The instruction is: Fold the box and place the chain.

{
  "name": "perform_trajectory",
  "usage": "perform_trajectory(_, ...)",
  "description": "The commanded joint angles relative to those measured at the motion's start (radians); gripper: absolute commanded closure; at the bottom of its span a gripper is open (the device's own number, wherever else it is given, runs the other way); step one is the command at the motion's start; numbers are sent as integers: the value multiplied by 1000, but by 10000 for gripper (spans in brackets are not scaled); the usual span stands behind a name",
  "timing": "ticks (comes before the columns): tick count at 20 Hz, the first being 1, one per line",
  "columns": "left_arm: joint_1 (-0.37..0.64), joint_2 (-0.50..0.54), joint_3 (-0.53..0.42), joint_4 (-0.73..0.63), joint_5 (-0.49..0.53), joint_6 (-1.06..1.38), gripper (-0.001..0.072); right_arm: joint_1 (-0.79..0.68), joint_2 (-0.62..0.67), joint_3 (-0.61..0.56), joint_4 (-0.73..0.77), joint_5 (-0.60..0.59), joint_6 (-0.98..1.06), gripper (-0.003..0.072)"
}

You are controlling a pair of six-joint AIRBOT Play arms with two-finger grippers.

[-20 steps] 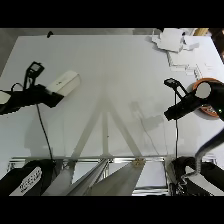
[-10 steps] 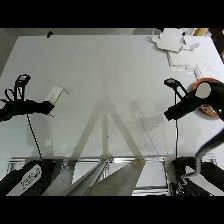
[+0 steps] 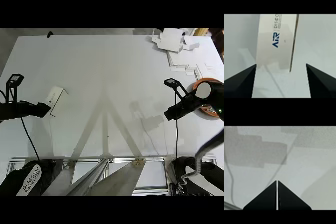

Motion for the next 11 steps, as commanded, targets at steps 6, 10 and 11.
perform_trajectory(6,0,160,0,3,-33,-4,3,0,1,-1,0,0,0,665)
perform_trajectory(10,0,160,0,3,-33,-4,3,0,1,-1,0,0,0,665)
perform_trajectory(11,0,160,0,3,-33,-4,3,0,1,-1,0,0,0,665)
